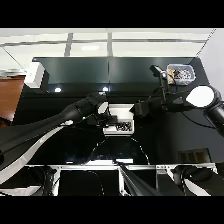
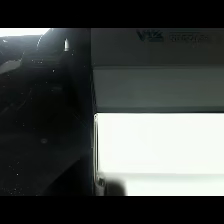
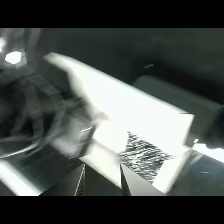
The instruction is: Fold the box and place the chain.
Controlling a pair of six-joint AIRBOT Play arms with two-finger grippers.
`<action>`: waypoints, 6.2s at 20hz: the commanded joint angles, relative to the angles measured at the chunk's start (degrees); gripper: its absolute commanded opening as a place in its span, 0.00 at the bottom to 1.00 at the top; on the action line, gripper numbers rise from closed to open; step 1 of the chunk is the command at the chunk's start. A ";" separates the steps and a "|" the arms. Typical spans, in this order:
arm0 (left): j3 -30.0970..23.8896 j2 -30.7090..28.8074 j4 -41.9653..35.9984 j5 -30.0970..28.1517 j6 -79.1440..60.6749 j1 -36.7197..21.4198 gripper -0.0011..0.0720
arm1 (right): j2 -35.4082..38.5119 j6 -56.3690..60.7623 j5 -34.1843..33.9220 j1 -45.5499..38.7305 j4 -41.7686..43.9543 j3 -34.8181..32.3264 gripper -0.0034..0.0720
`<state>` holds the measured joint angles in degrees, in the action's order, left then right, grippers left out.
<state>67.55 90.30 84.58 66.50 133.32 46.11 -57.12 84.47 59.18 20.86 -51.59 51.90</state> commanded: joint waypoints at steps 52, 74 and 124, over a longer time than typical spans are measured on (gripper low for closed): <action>-28.98 -12.50 -52.83 -19.04 -145.33 -21.20 0.99 | -0.07 0.81 -2.89 -6.45 -9.07 -0.07 0.41; -25.51 -9.75 -50.95 -18.75 -144.23 -18.36 0.53 | -15.91 -11.69 -18.53 -3.54 2.19 -0.35 0.98; -25.18 -9.77 -50.95 -19.52 -140.19 -18.14 0.53 | -14.23 -57.07 3.63 2.89 0.37 -0.26 0.38</action>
<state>42.37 80.53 33.61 46.96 -6.90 27.97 -71.35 26.89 62.67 23.73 -51.00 51.68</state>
